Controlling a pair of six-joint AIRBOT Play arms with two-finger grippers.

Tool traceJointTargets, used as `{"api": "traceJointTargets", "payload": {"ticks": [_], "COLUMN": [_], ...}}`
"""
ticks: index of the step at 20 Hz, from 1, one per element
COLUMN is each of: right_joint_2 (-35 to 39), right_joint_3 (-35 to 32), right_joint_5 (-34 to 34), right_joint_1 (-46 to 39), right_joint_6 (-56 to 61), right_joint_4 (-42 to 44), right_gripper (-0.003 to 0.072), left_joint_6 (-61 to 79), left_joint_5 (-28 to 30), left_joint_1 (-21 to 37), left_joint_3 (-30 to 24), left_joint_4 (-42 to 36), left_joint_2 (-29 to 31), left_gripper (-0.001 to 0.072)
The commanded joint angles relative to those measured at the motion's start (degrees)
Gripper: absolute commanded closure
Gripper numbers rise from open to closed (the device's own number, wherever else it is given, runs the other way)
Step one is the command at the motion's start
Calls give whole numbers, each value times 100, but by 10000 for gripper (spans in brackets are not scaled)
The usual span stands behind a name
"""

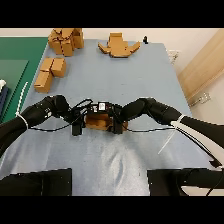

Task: Fold the box.

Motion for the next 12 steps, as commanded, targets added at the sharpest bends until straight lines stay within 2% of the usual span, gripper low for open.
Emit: {"api": "traceJointTargets", "payload": {"ticks": [1, 2, 4, 5, 6, 9, 10, 12], "right_joint_2": [-35, -59, -103, -114, -122, -131, -131, -131], "right_joint_3": [2, 2, 2, 2, 2, 2, 2, 2], "right_joint_5": [15, 13, 9, 11, 13, 11, 11, 11], "right_joint_1": [7, 4, 2, 2, 2, 2, 2, 2], "right_joint_6": [-2, -2, -2, -2, -2, -2, -2, -2], "right_joint_4": [46, 42, 35, 35, 35, 33, 33, 15], "right_gripper": [-21, -15, 116, 117, 117, 117, 117, 117], "left_joint_6": [-4, -4, 2, -4, -138, -199, -186, -125], "left_joint_5": [-44, -48, -133, -188, -184, -190, -188, -166], "left_joint_1": [2, 2, 11, 11, 15, 195, 291, 490], "left_joint_3": [4, 4, 7, 7, 7, 7, 7, 7], "left_joint_4": [-22, -22, 39, 122, 219, 308, 306, 267], "left_joint_2": [0, 2, 7, 7, 9, 13, 13, 13], "left_gripper": [672, 672, 655, 342, 131, 115, 38, 30]}}
